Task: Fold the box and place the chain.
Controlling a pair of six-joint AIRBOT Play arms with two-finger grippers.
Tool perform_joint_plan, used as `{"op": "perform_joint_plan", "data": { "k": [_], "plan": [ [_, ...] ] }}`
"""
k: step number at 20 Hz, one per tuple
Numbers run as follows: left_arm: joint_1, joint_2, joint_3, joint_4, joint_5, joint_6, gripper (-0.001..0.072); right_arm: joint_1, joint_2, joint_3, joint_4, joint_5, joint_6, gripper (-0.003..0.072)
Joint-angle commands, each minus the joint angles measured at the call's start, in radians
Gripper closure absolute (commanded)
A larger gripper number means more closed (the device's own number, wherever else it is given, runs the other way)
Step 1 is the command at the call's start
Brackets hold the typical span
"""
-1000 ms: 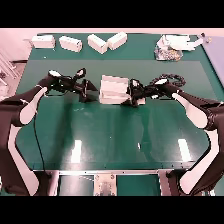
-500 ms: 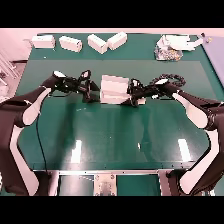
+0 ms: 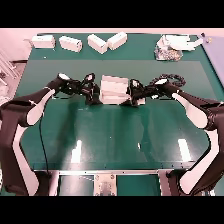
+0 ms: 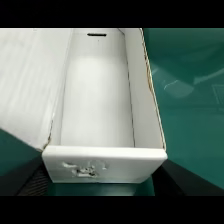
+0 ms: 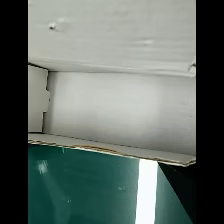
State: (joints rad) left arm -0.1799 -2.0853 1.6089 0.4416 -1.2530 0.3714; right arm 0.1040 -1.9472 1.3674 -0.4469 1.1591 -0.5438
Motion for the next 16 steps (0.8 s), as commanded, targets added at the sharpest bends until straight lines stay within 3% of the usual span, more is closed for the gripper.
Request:
{"op": "perform_joint_plan", "data": {
  "k": [1, 16],
  "plan": [
    [-0.014, -0.013, 0.0, 0.002, 0.015, 0.007, -0.0011, 0.0, 0.001, 0.0, 0.001, -0.002, 0.001, 0.021],
    [-0.031, -0.012, 0.003, -0.011, 0.03, 0.023, -0.0009, 0.0, 0.001, 0.0, 0.001, -0.002, 0.001, 0.021]
  ]
}}
